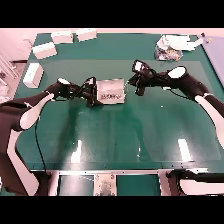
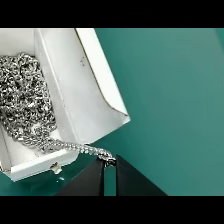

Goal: Fold the box and place the chain.

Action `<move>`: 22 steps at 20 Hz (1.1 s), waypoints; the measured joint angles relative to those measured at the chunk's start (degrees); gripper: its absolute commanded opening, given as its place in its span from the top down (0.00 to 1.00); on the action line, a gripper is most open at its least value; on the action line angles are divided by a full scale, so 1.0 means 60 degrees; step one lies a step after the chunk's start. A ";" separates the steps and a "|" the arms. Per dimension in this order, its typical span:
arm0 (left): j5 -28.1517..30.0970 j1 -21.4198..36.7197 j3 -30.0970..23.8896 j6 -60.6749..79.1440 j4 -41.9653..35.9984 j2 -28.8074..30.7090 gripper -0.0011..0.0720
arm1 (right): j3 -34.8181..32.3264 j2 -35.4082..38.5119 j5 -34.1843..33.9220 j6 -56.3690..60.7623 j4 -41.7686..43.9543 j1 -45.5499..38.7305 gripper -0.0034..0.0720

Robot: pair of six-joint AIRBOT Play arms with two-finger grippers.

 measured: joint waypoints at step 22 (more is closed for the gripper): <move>0.0007 -0.0007 0.0000 -0.0011 0.0004 0.0000 0.64 | -0.0018 0.0080 -0.0980 0.1362 -0.0288 0.1231 0.27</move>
